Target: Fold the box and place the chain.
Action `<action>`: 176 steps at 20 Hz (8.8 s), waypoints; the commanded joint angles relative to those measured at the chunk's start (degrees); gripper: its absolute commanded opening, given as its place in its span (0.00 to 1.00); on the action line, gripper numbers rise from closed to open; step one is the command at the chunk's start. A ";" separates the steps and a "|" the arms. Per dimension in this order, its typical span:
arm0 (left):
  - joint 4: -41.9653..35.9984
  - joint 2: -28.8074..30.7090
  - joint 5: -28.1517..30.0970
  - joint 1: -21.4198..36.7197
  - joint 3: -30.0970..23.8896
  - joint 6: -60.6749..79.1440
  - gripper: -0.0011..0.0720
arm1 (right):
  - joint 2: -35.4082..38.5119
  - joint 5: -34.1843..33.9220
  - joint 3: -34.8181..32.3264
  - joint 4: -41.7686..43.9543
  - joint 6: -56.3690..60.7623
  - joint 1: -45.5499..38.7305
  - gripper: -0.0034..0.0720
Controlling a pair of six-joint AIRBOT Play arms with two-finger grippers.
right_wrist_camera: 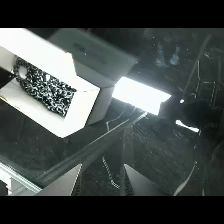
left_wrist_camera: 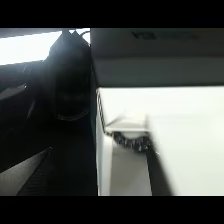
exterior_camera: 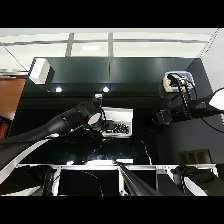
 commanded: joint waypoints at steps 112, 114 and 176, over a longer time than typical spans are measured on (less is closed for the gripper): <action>-55.43 1.42 11.10 24.15 -19.39 148.12 0.50 | -17.68 -12.26 2.56 6.47 -46.51 17.99 1.00; -55.45 1.42 11.10 24.15 -19.39 148.12 0.50 | -17.68 -9.25 2.60 6.54 -46.31 18.73 1.00; -55.45 1.42 11.02 24.15 -19.39 148.12 0.50 | -18.97 -17.20 0.85 4.74 -39.85 22.36 0.56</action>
